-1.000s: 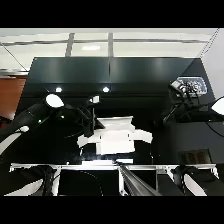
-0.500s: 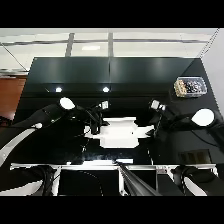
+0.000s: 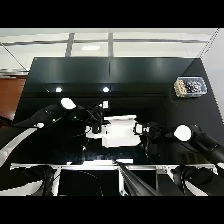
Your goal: Fold the box and place the chain.
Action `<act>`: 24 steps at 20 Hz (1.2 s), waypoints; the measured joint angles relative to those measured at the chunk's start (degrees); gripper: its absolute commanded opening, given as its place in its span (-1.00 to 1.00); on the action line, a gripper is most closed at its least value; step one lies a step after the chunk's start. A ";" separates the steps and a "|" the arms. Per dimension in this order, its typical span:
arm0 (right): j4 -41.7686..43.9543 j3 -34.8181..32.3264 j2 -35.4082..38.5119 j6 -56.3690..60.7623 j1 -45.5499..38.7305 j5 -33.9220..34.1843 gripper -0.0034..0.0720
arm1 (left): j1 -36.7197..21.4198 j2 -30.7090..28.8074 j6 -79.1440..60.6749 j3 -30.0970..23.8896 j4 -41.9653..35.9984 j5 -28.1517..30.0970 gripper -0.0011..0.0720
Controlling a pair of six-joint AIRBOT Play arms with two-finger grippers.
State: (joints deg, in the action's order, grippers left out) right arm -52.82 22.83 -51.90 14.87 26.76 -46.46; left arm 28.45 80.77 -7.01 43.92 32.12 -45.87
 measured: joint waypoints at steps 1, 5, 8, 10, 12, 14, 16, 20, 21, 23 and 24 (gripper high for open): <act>1.09 -0.11 -0.24 -0.26 0.57 1.16 0.77 | 0.00 0.00 -0.04 0.00 0.02 0.02 -0.90; 5.75 -0.07 -0.76 -1.31 1.55 5.68 0.77 | 0.00 0.00 -0.11 0.00 0.13 0.20 -0.90; 6.27 1.42 -0.92 -1.64 1.75 6.84 0.77 | 0.00 0.00 -0.11 0.00 0.17 0.20 -0.90; 5.18 2.91 -1.07 -1.88 1.49 7.30 0.77 | 0.00 0.00 -0.11 0.00 0.20 0.20 -0.90; 5.11 4.50 -1.46 -3.58 0.50 7.04 0.77 | 0.00 0.00 -0.11 0.00 0.22 0.22 -0.90; 7.48 5.90 -2.60 -7.13 -1.16 5.97 0.77 | 0.00 -0.04 -0.09 0.00 0.24 0.22 -0.90; 10.62 6.82 -4.09 -11.10 -3.10 5.46 0.77 | 0.00 -0.09 -0.09 0.00 0.26 0.17 -0.90; 15.26 7.61 -6.32 -15.98 -6.54 4.57 0.77 | 0.00 -0.09 -0.09 0.00 0.28 -0.31 -0.90; 16.06 7.67 -6.62 -16.61 -6.97 4.42 0.77 | 0.00 -0.09 -0.09 0.00 0.28 -0.52 -0.90; 17.86 7.76 -7.39 -17.94 -7.56 4.09 0.77 | 0.00 -0.09 -0.09 0.00 0.28 -0.68 -0.90; 18.73 7.76 -7.87 -18.80 -7.76 4.00 0.77 | 0.00 -0.09 -0.11 0.00 0.28 -0.76 -0.90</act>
State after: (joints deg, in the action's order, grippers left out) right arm -34.09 30.59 -59.77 -3.92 19.00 -42.46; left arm 28.45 80.68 -7.11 43.92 32.40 -46.63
